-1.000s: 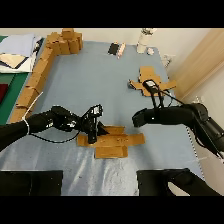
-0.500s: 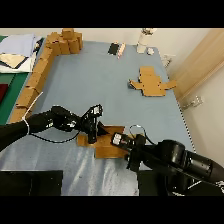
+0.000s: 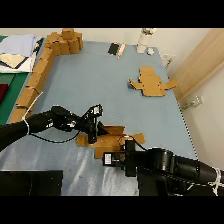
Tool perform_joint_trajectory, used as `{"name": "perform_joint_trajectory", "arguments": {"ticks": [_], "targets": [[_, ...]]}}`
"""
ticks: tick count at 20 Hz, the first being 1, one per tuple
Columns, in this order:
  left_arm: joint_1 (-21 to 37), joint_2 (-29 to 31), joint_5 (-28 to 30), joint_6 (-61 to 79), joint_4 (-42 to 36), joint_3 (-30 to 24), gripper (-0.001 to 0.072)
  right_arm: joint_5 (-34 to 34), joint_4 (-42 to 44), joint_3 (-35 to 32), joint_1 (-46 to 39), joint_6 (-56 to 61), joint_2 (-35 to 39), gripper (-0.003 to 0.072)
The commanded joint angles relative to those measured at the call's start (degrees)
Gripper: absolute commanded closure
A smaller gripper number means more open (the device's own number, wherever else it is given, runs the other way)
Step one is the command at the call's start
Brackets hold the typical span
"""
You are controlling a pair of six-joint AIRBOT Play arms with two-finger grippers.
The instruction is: Fold the box.
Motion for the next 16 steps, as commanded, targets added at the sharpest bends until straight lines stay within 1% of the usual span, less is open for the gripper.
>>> {"name": "perform_joint_trajectory", "arguments": {"ticks": [1, 5, 8, 9, 12, 16], "targets": [[0.0, 0.0, 0.0, 0.0, 0.0, 0.0, 0.0697, 1.0, -0.2, -0.1, 0.3, -2.2, -4.2, 0.0229], [0.0, 0.0, 0.0, 0.0, 0.0, 0.0, 0.0697, 2.8, -6.3, -0.1, 0.3, 0.5, -7.3, 0.023], [0.0, 0.0, 0.0, 0.0, 0.0, 0.0, 0.0697, 2.1, -13.2, 0.9, 0.3, 9.7, -7.2, 0.023], [0.0, 0.0, 0.0, 0.0, 0.0, 0.0, 0.0696, 1.6, -14.1, 1.5, 0.3, 11.3, -7.1, 0.023], [0.0, 0.0, 0.0, 0.0, 0.0, 0.0, 0.0697, 1.1, -14.1, 3.5, 0.2, 15.1, -6.1, 0.023], [0.0, 0.0, 0.0, 0.0, 0.0, 0.0, 0.0697, 0.0, -13.8, 3.7, 0.2, 19.3, -5.6, 0.0229]]}}
